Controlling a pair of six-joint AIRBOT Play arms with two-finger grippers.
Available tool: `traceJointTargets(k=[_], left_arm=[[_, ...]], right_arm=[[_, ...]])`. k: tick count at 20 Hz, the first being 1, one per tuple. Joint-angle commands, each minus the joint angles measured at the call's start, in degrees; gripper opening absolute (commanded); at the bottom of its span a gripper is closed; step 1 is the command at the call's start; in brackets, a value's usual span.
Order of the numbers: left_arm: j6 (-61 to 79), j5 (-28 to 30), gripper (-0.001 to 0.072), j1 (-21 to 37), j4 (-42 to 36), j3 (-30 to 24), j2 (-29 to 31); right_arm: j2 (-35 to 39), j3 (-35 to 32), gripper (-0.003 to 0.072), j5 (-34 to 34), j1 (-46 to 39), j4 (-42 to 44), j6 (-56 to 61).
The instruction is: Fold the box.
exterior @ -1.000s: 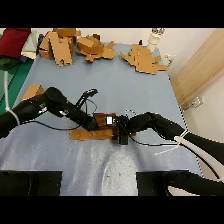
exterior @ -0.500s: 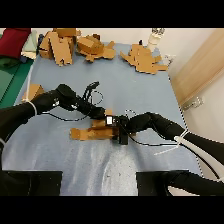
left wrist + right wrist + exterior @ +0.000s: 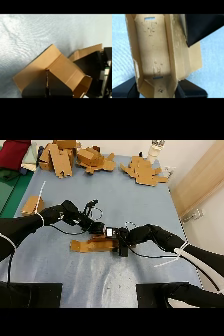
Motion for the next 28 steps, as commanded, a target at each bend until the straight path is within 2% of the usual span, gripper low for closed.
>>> traceJointTargets(k=[1,3,6,8,9,11,15,16,17,18,23,28], left_arm=[[2.8,-0.3,0.0011,0.5,0.1,0.8,0.0],[7.7,-1.4,0.001,2.7,0.2,1.9,1.7],[22.8,-2.3,0.0009,7.7,2.0,0.8,8.0],[35.9,-4.7,0.0009,11.3,2.1,-2.1,11.9],[38.2,-4.7,0.0009,13.0,2.1,-3.9,13.1],[47.2,-5.9,0.001,16.1,2.7,-7.1,13.7],[64.8,-11.3,0.0013,15.1,11.1,-9.3,13.8],[65.6,-11.9,0.01,13.8,13.2,-9.3,13.9],[65.6,-11.3,0.0394,12.5,14.9,-9.3,13.9],[65.6,-10.6,0.0537,11.1,16.4,-9.3,13.9],[61.2,-15.1,0.0536,5.5,24.9,-9.2,14.7],[53.7,-12.3,0.0536,0.9,25.4,-9.2,17.9]], right_arm=[[0.0,0.0,0.0521,0.0,0.0,0.0,0.0],[0.0,0.0,0.0521,0.0,0.0,0.0,0.0],[0.0,0.0,0.0521,0.0,0.0,0.0,0.0],[0.0,0.0,0.0521,0.0,0.0,0.0,0.0],[0.0,0.0,0.0521,0.0,0.0,0.0,0.0],[0.0,0.0,0.0521,0.0,0.0,0.0,0.0],[0.0,0.0,0.0521,0.0,0.0,0.0,0.0],[0.0,0.0,0.0521,0.0,0.0,0.0,0.0],[0.0,0.0,0.0521,0.0,0.0,0.0,0.0],[0.0,0.0,0.0521,0.0,0.0,0.0,0.0],[0.0,0.0,0.0521,0.0,0.0,0.0,0.0],[0.0,0.0,0.0521,0.1,0.0,0.0,0.0]])
